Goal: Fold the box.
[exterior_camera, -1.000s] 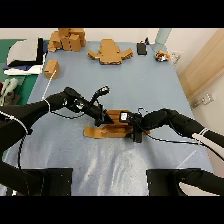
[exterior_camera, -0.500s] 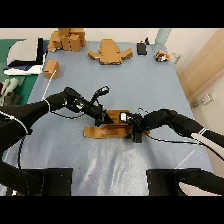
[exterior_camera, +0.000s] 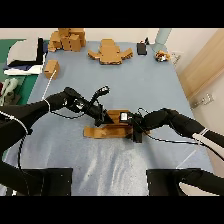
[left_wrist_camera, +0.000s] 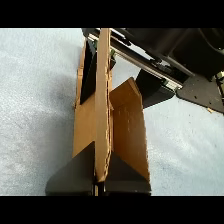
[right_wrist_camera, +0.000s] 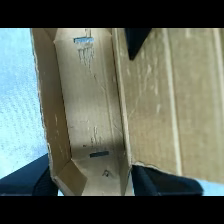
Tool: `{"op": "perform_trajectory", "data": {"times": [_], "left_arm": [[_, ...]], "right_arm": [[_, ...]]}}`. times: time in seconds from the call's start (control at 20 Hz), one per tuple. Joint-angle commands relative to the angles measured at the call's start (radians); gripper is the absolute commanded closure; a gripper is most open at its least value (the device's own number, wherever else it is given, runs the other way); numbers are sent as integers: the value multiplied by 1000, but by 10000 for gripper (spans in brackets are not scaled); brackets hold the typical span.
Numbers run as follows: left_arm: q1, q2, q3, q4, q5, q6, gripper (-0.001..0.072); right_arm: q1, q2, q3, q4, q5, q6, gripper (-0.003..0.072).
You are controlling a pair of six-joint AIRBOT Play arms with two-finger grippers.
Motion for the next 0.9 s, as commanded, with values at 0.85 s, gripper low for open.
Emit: {"op": "perform_trajectory", "data": {"times": [0.85], "left_arm": [[0,-1,1,0,0,0,695]], "right_arm": [[-3,-30,-4,11,-1,0,185]]}}
